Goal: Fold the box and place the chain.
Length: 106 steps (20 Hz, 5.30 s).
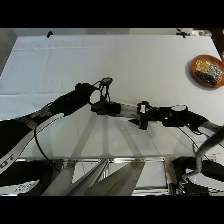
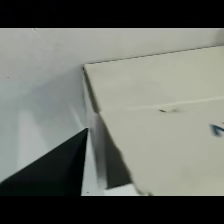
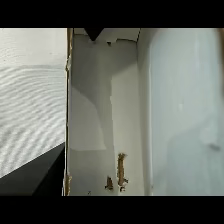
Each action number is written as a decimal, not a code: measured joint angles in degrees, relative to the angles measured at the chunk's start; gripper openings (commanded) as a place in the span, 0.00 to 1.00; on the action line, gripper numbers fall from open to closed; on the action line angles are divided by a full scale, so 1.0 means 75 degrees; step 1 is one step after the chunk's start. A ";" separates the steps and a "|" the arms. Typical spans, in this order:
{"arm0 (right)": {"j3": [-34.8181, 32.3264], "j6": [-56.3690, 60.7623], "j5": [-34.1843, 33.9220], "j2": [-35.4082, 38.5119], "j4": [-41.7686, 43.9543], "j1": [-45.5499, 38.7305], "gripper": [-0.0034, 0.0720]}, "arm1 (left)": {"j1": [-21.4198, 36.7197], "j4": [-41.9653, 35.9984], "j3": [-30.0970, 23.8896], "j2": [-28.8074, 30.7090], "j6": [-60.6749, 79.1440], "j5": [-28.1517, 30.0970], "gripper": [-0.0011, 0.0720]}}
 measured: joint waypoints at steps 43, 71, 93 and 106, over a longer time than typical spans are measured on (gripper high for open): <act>0.0000 -0.0009 0.0029 0.0000 -0.0006 0.0003 0.59 | 0.1988 -0.5269 -0.2031 0.0041 1.7634 0.0848 0.98; -0.0003 -0.0009 0.0047 0.0000 -0.0026 0.0003 0.59 | 0.1801 -0.5543 -0.2028 -0.0321 1.6614 0.0711 0.49; -0.0006 -0.0009 0.0041 0.0000 0.0006 0.0003 0.59 | 0.1784 -0.5540 -0.2028 -0.0341 1.6603 0.0606 0.50; 0.0000 0.0055 0.0259 0.0020 0.0169 -0.0003 0.98 | 0.1781 -0.5531 -0.2037 -0.0338 1.6608 0.0542 0.50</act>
